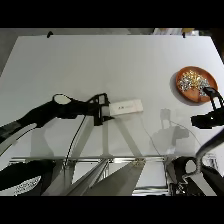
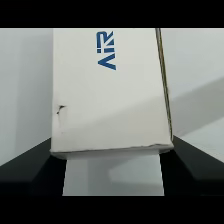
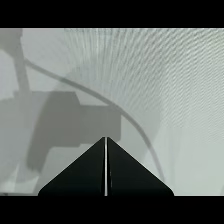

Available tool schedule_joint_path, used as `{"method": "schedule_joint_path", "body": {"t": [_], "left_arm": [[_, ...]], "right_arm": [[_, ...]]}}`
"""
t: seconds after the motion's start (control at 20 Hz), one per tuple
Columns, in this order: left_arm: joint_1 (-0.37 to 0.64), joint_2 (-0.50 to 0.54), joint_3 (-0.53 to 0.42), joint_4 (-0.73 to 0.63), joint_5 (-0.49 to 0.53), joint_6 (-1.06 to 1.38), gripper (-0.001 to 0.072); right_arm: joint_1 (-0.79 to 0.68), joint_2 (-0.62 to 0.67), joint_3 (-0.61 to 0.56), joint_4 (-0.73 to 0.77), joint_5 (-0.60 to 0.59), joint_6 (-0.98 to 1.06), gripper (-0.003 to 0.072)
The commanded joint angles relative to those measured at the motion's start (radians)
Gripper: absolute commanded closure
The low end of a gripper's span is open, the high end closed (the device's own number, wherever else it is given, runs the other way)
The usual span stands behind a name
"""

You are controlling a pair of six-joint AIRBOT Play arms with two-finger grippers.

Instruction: Fold the box and place the chain.

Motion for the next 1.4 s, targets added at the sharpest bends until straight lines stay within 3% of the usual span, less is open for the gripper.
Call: {"method": "schedule_joint_path", "body": {"t": [0.0,0.25,0.45,0.75,1.1,1.2,1.35], "left_arm": [[0.143,0.191,0.000,0.153,0.002,-0.263,0.0317],[0.422,0.454,0.000,0.469,0.002,-0.659,0.0317],[0.649,0.535,0.000,0.678,-0.022,-0.965,0.0317],[0.900,0.414,-0.001,1.041,-0.136,-1.335,0.0315],[0.938,0.201,-0.001,1.056,-0.211,-1.368,0.0302],[0.938,0.165,-0.001,1.064,-0.225,-1.368,0.0133],[0.938,0.135,-0.001,1.065,-0.255,-1.375,0.0061]], "right_arm": [[-0.002,0.001,0.000,0.000,0.008,0.003,0.0673],[-0.002,0.001,0.000,0.000,0.008,0.003,0.0673],[-0.002,0.000,0.000,0.000,0.008,0.003,0.0673],[-0.002,0.000,0.000,0.000,0.008,0.003,0.0673],[-0.002,0.001,0.000,0.000,0.008,0.003,0.0673],[-0.002,0.001,0.000,0.000,0.008,0.003,0.0673],[-0.002,0.001,0.000,0.000,0.008,0.003,0.0673]]}}
